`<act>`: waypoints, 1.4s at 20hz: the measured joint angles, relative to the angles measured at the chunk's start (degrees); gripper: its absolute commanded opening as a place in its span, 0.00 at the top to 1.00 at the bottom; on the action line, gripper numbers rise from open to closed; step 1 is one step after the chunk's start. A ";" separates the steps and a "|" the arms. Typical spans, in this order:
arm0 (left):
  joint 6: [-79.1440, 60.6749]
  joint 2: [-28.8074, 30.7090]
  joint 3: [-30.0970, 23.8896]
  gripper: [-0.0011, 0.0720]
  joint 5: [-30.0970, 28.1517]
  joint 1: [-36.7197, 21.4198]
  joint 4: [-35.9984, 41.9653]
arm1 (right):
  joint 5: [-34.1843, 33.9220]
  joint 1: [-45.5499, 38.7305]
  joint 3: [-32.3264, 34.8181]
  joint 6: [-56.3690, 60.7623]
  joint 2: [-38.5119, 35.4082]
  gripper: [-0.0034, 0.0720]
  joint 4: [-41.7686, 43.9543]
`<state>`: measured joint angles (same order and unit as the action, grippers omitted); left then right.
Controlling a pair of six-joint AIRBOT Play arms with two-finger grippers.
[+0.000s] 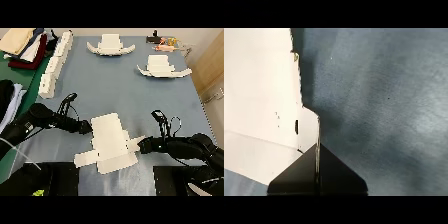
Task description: Fold the box.
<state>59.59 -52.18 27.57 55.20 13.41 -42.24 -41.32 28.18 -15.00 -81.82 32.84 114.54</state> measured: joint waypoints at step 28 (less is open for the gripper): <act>-39.54 -19.34 1.22 0.96 11.87 -1.29 26.91 | -1.16 0.15 0.00 0.33 -0.02 0.95 1.99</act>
<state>20.05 -71.53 28.80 67.07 12.12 -15.33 -42.48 28.34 -15.00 -81.49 32.82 116.53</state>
